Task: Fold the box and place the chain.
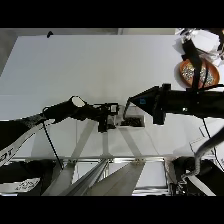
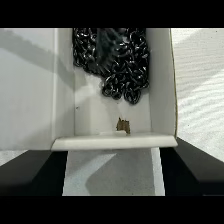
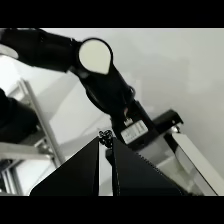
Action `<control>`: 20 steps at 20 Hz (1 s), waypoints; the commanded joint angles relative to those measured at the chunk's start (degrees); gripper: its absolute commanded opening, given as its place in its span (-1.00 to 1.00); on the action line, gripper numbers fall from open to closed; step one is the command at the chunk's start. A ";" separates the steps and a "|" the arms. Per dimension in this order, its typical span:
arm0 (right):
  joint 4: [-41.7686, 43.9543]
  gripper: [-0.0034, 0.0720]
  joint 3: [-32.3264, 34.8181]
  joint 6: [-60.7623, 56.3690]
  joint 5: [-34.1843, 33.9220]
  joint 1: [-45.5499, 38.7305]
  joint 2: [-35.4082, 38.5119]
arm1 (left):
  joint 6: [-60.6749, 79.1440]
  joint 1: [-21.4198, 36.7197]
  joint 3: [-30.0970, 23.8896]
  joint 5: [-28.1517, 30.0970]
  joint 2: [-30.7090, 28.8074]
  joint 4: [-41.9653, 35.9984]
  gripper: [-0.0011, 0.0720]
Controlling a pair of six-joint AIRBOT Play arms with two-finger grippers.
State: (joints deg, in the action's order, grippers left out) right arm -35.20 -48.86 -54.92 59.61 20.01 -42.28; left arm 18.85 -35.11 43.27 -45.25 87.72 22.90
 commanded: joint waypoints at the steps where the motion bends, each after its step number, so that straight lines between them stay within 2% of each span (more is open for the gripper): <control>1: -4.57 -0.86 0.90 -0.79 2.36 0.76 -2.23 | 0.02 0.00 0.00 0.02 -0.02 0.00 -0.10; 8: -5.16 -0.86 9.84 0.94 1.90 0.76 -11.87 | 0.02 0.00 0.02 0.02 -0.02 0.00 -0.10; 14: -8.76 -0.84 10.34 -0.74 1.33 2.64 -19.54 | 0.02 0.00 0.00 0.02 -0.02 0.00 -0.10; 16: -8.76 -0.60 10.34 -0.79 1.20 3.39 -20.22 | 0.02 0.00 0.02 0.02 -0.02 0.00 -0.10; 20: -8.55 -0.58 10.29 -0.79 1.20 3.30 -18.29 | 0.02 0.00 0.00 0.02 -0.02 0.00 -0.10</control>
